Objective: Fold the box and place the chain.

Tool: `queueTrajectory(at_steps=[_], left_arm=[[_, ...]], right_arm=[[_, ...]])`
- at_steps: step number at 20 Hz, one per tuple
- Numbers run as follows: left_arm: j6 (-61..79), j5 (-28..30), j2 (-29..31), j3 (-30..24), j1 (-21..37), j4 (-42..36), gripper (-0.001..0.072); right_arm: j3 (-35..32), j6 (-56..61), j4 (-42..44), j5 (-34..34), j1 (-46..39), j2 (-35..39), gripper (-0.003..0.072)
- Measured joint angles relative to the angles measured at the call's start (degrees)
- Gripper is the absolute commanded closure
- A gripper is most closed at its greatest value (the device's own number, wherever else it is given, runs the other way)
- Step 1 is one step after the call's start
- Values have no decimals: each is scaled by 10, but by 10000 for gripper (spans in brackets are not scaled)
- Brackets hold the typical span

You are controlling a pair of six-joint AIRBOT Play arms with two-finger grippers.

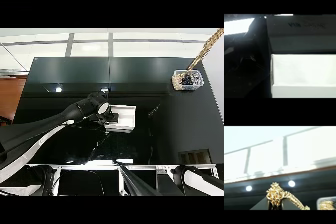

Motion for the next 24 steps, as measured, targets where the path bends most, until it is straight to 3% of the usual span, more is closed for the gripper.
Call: queueTrajectory(at_steps=[7, 15, 24], left_arm=[[0, 0, 0, 0, 0, 0, 682], [0, 1, 0, 0, 0, 0, 682], [0, 2, 0, 0, 0, 0, 682]], right_arm=[[-24, -45, 57, 95, 36, 95, 677], [-143, -63, 106, 196, 158, 171, 677], [-176, -83, 275, 165, 209, 178, 676]])
